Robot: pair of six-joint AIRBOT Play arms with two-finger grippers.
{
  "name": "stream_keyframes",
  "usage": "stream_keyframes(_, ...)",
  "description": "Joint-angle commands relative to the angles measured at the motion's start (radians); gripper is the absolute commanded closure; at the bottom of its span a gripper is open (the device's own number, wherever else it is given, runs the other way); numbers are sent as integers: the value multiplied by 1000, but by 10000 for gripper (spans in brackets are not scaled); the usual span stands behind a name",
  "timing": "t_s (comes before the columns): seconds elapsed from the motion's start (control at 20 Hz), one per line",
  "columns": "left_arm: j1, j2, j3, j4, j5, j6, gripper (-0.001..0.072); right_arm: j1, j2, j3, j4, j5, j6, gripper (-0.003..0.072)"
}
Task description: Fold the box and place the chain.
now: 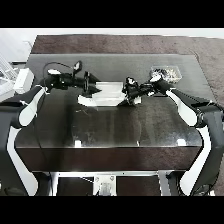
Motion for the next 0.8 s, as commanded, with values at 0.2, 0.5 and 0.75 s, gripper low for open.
stream_keyframes(0.2, 140, 70, 0, 16, -117, -58, 208, 0, 0, 0, 1, 0, 0, 100)
stream_keyframes(0.5, 110, 131, -6, 139, -238, -77, 694, 0, 0, 0, 1, 0, 0, 101)
stream_keyframes(0.75, -39, 180, -21, 150, -6, -156, 695, 0, 0, 0, 1, 0, 0, 100)
